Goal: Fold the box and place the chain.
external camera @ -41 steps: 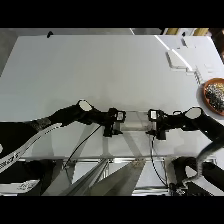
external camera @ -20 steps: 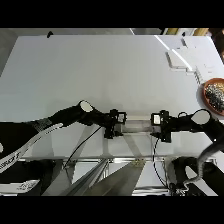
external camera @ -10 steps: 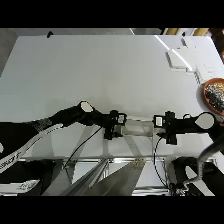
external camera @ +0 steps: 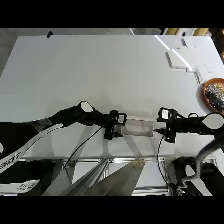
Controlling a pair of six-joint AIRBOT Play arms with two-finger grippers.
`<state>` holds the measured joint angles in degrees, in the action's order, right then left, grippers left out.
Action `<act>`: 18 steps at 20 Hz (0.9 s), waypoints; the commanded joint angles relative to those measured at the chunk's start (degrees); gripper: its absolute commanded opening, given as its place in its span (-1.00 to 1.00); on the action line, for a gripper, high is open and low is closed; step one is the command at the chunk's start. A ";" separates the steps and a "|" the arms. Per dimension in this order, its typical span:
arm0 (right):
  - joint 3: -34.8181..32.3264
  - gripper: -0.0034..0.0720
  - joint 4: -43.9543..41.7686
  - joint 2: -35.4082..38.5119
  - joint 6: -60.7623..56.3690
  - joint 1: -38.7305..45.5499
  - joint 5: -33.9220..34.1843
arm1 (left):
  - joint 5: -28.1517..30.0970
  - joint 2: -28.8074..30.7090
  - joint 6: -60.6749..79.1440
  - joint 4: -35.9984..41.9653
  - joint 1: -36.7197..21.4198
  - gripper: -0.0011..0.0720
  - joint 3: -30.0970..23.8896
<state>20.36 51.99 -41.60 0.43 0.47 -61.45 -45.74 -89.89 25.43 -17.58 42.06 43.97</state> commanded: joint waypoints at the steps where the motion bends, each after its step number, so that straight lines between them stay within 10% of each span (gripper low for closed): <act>1: 0.00 -0.19 -4.17 0.28 0.31 0.37 -3.19 | 0.07 0.02 0.02 0.00 -0.07 -0.61 0.04; 4: 0.00 -0.59 -4.72 0.35 -0.26 0.37 -5.14 | 0.07 0.02 0.02 0.00 -0.07 -0.61 0.04; 10: 0.00 -0.65 -10.91 0.42 -0.46 0.37 -7.72 | 0.07 0.02 0.02 0.00 -0.07 -0.61 0.04; 13: 0.00 0.34 -11.98 0.42 -4.00 0.37 -0.76 | 0.07 0.02 0.02 0.00 -0.07 -0.61 0.04; 18: 1.97 0.42 -11.78 0.42 -4.26 0.37 1.14 | 0.07 0.02 0.02 0.00 -0.07 -0.61 0.04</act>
<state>21.28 40.53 -41.23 -3.20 0.82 -61.89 -45.58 -89.89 25.34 -17.54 42.04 43.97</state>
